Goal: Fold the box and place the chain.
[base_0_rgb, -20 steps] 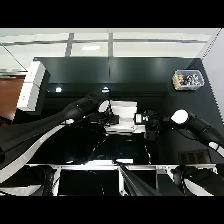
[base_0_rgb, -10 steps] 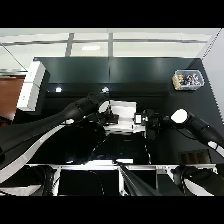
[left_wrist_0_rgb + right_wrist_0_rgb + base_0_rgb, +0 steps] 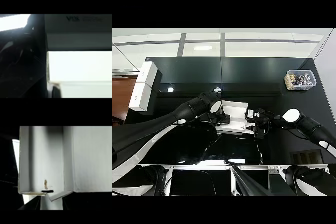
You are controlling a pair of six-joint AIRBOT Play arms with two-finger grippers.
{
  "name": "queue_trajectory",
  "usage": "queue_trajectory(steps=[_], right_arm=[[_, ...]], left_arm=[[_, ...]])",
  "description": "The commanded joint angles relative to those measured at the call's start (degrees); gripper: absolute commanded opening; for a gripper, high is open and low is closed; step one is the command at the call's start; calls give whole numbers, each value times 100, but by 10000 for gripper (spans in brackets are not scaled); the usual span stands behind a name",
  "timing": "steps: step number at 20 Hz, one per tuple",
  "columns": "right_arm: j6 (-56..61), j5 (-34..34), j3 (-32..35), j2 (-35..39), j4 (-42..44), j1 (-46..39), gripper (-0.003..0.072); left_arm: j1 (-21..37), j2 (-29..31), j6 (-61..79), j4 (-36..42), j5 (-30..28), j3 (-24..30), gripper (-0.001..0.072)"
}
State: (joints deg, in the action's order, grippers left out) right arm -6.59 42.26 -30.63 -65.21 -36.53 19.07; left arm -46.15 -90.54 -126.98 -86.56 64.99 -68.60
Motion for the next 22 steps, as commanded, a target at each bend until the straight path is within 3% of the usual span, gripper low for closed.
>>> queue_trajectory(steps=[1, 22], right_arm=[[251, -157, 11, -170, 590, 155, 302], [-138, -378, 11, -354, 780, 260, 304]], left_arm=[[0, -4, 37, 4, 0, 0, 29], [0, -4, -96, 118, 2, 0, 29]])
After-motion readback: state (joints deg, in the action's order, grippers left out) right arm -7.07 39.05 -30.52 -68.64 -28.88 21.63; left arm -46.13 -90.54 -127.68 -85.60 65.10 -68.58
